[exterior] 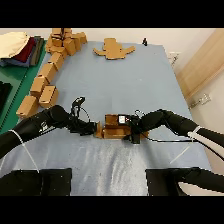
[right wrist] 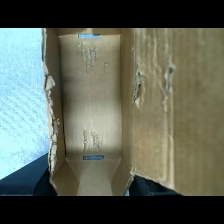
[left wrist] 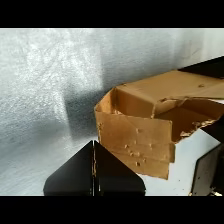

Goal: Fold the box.

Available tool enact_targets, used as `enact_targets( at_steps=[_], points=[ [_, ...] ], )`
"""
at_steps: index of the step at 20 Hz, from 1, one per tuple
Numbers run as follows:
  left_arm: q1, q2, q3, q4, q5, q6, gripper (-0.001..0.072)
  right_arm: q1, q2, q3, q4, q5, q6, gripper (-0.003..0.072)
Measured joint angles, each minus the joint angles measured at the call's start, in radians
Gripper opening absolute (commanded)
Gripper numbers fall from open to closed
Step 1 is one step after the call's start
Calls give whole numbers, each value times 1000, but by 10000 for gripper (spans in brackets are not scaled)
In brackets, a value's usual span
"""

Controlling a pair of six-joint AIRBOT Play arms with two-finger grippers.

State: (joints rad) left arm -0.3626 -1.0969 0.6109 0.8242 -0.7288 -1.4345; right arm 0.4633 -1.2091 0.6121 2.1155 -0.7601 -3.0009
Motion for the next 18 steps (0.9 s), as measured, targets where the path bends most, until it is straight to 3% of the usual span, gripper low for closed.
enact_targets(
  at_steps=[1,2,3,18],
  points=[
    [0,4,4,-3,-3,2,62,0,0,0,0,0,0,516],
    [0,7,6,-6,-3,4,358,0,0,0,0,0,0,517],
    [0,9,7,-10,-2,10,467,0,0,0,0,0,0,517],
    [0,-6,11,-209,40,186,478,0,0,0,0,0,0,516]
  ],
)
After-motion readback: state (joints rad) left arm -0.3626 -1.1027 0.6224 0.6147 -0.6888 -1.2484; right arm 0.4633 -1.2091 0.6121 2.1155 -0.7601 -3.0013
